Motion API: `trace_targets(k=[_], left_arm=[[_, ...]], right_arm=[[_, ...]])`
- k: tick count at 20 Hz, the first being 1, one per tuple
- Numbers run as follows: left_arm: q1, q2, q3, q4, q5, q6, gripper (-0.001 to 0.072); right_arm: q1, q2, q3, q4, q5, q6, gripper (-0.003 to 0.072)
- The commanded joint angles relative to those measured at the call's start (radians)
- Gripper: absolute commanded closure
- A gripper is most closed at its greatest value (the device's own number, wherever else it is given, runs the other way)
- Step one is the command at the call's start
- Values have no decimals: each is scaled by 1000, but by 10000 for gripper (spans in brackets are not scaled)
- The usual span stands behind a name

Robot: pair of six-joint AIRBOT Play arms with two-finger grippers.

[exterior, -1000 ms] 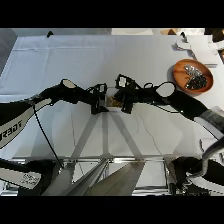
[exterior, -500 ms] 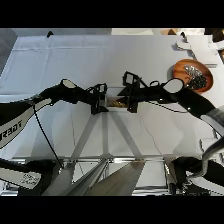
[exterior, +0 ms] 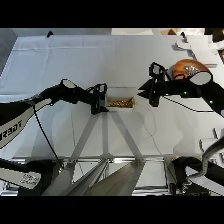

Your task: Fold the box and place the chain.

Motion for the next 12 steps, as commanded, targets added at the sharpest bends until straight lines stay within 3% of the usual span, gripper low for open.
trace_targets(k=[1,3,9,12], left_arm=[[0,0,0,0,0,0,453],[0,0,0,0,0,0,453],[0,0,0,0,0,0,453],[0,0,0,0,0,0,453]], right_arm=[[-44,-47,-2,-66,25,-67,442],[-43,-96,-2,-64,20,-123,318],[-39,-230,-2,-1,-2,-393,321],[-5,-268,-2,58,-5,-431,329]])
